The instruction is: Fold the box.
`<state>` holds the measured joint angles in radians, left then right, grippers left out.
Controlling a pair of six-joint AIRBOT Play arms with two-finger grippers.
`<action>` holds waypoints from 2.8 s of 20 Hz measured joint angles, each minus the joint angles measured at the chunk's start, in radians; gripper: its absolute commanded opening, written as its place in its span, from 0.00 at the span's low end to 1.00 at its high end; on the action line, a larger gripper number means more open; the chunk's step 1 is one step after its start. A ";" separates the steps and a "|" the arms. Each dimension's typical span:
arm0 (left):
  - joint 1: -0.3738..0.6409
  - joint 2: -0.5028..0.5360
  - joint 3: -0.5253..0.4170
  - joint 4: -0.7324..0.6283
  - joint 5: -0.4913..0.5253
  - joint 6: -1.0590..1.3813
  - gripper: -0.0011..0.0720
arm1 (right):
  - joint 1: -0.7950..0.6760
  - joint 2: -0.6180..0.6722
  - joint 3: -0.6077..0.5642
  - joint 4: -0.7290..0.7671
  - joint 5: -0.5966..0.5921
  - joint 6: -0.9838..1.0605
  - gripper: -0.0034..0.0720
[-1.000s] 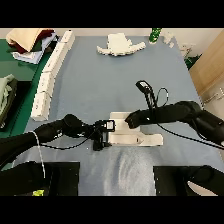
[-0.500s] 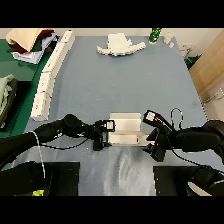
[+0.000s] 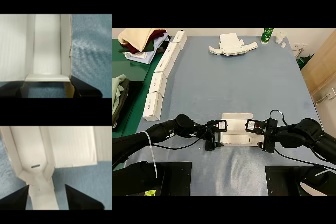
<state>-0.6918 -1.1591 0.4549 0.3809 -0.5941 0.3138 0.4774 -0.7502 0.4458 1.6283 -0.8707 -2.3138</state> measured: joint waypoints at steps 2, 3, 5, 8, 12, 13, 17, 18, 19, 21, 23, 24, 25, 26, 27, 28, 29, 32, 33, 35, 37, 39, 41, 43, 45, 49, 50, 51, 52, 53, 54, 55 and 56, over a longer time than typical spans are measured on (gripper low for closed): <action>0.000 0.000 0.000 0.000 0.000 0.000 0.73 | 0.019 -0.033 -0.001 -0.007 0.035 -0.011 0.88; 0.000 0.000 0.000 0.000 0.000 0.000 0.73 | 0.029 -0.043 -0.001 -0.010 0.046 -0.016 0.85; 0.000 0.000 0.000 0.000 0.000 0.000 0.73 | 0.046 -0.058 -0.001 -0.011 0.058 -0.021 0.60; 0.000 0.000 0.000 0.000 0.000 0.000 0.73 | 0.071 -0.068 -0.001 -0.009 0.070 -0.025 0.14; 0.000 0.000 0.000 0.000 0.000 0.000 0.73 | 0.086 -0.072 -0.001 0.005 0.081 -0.043 0.14; 0.000 0.000 0.000 0.000 0.000 0.000 0.73 | 0.088 -0.072 -0.001 0.009 0.089 -0.047 0.14; 0.000 0.000 0.000 0.000 0.000 0.000 0.73 | 0.090 -0.073 -0.001 0.042 0.106 -0.079 0.16; 0.000 0.000 0.000 0.000 0.000 0.000 0.73 | 0.091 -0.074 -0.001 0.056 0.110 -0.094 0.15; 0.000 0.000 0.000 0.000 0.000 0.000 0.73 | 0.092 -0.074 -0.001 0.071 0.116 -0.108 0.16; 0.000 0.000 0.000 0.000 0.000 0.000 0.73 | 0.092 -0.073 -0.001 0.097 0.131 -0.134 0.18; 0.000 0.000 0.000 0.000 0.000 0.000 0.73 | 0.092 -0.074 -0.001 0.115 0.145 -0.152 0.58; 0.000 0.000 0.000 0.000 0.000 0.000 0.73 | 0.092 -0.074 -0.001 0.123 0.149 -0.158 0.61; 0.000 0.000 0.000 0.000 0.000 0.000 0.73 | 0.092 -0.075 -0.001 0.129 0.151 -0.164 0.61; 0.000 0.000 0.000 0.000 0.000 0.000 0.73 | 0.092 -0.077 -0.001 0.134 0.153 -0.167 0.68; 0.000 0.000 0.000 0.000 0.000 0.000 0.73 | 0.092 -0.083 -0.001 0.137 0.155 -0.170 0.86; 0.000 0.000 0.000 0.000 0.000 0.000 0.73 | 0.092 -0.091 -0.001 0.143 0.158 -0.172 0.88; 0.000 0.000 0.000 0.000 0.000 -0.001 0.73 | 0.092 -0.098 -0.001 0.146 0.163 -0.173 0.88; 0.000 0.000 0.000 0.000 0.000 0.000 0.73 | 0.092 -0.110 0.000 0.148 0.173 -0.177 0.88; 0.000 0.000 0.000 0.000 0.000 0.000 0.73 | 0.092 -0.108 0.000 0.147 0.172 -0.175 0.87; 0.000 0.000 0.000 0.000 0.000 0.001 0.73 | 0.092 -0.097 0.000 0.134 0.155 -0.148 0.65; 0.000 0.000 0.000 0.000 0.000 0.001 0.73 | 0.092 -0.078 -0.001 0.095 0.118 -0.097 0.37; 0.000 0.000 0.000 0.000 0.000 0.001 0.73 | 0.092 -0.052 -0.001 0.052 0.068 -0.008 0.05; 0.000 0.000 0.000 0.000 0.000 0.000 0.73 | 0.092 -0.023 0.005 -0.035 0.003 0.154 0.05; 0.000 0.000 0.000 0.000 0.000 0.000 0.73 | 0.079 0.007 0.021 -0.177 -0.076 0.415 0.05; 0.000 0.000 0.000 0.000 0.000 0.000 0.73 | 0.035 0.027 0.036 -0.309 -0.157 0.700 0.05; 0.000 0.000 0.000 0.000 0.000 0.000 0.73 | -0.199 -0.003 0.043 -0.292 -0.238 0.991 0.05; 0.000 0.000 0.000 0.000 0.000 0.000 0.73 | -0.269 -0.020 0.042 -0.234 -0.241 0.994 0.05; 0.000 0.000 0.000 0.000 0.000 0.000 0.73 | -0.339 -0.040 0.042 -0.159 -0.241 0.972 0.05; 0.000 0.000 0.000 0.000 0.000 0.000 0.73 | -0.409 -0.061 0.042 -0.064 -0.243 0.932 0.05; 0.000 0.000 0.000 0.000 0.000 0.000 0.73 | -0.467 -0.082 0.042 0.024 -0.245 0.887 0.05; 0.000 0.000 0.000 0.000 0.000 0.000 0.73 | -0.518 -0.102 0.042 0.113 -0.249 0.838 0.05; 0.000 0.000 0.000 0.000 0.000 0.000 0.73 | -0.553 -0.119 0.042 0.186 -0.256 0.797 0.05; 0.000 0.000 0.000 0.000 0.000 0.000 0.73 | -0.581 -0.134 0.040 0.252 -0.268 0.755 0.05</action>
<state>-0.6922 -1.1591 0.4549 0.3809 -0.5941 0.3138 -0.1040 -0.8841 0.4862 1.8801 -1.1385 -1.5585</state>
